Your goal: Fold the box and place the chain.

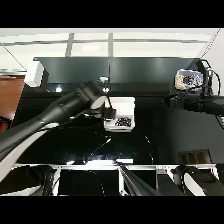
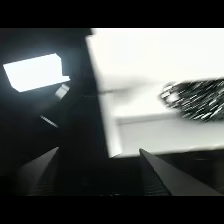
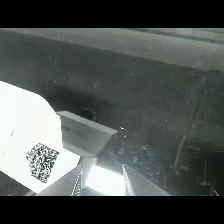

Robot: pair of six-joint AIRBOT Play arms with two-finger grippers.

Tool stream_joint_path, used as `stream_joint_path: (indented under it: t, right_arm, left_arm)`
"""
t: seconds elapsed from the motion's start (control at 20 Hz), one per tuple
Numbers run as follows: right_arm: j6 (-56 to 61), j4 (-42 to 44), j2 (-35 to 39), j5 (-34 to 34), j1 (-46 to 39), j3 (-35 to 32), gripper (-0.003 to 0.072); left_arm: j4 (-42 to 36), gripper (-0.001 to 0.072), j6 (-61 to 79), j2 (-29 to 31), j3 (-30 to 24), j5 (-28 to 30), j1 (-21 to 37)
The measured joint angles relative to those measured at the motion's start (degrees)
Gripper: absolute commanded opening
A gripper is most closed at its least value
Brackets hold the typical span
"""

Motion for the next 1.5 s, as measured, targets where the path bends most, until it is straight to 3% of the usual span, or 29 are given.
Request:
stream_joint_path:
  t: [0.15,0.25,0.35,0.45,0.6,0.65,0.7,0.85,1.0,1.2,1.5]
  right_arm:
    - [-0.1,-1.3,0.0,-0.1,0.0,0.0,0.0316]
    - [-0.1,-2.3,0.0,-0.1,0.0,0.0,0.0316]
    - [-0.1,-2.9,0.0,-0.2,0.0,0.0,0.0316]
    - [-0.2,-3.2,0.0,-0.8,0.0,0.0,0.0316]
    - [-0.2,-3.5,0.0,-2.0,0.0,0.0,0.0316]
    - [-0.2,-3.6,0.0,-2.4,0.0,0.0,0.0316]
    - [-0.2,-3.6,0.0,-2.6,0.0,0.0,0.0316]
    - [-0.3,-3.6,0.0,-3.2,0.0,0.0,0.0316]
    - [-0.4,-3.7,0.0,-3.4,0.0,0.0,0.0316]
    - [-0.5,-3.7,0.0,-3.5,0.0,0.0,0.0316]
    - [-0.5,-3.7,0.0,-3.5,0.0,0.0,0.0316]
  left_arm:
    - [2.9,0.0582,5.9,7.9,-5.5,-0.3,6.8]
    - [-1.3,0.0582,10.7,12.5,-11.0,3.7,15.1]
    - [-13.5,0.0582,20.3,15.7,-17.9,10.4,24.3]
    - [-32.0,0.0582,35.0,17.0,-25.0,16.4,32.3]
    - [-56.2,0.0585,63.1,16.1,-32.6,20.1,39.8]
    - [-60.8,0.0648,72.3,15.3,-33.9,19.9,40.8]
    - [-64.3,0.0720,81.7,14.3,-34.9,19.6,41.1]
    - [-69.3,0.0720,105.6,11.1,-36.3,19.4,39.4]
    - [-68.4,0.0718,121.4,8.6,-36.3,21.9,35.6]
    - [-62.4,0.0718,133.0,5.9,-34.8,25.3,30.0]
    - [-63.2,0.0717,139.0,1.0,-32.5,27.7,25.9]
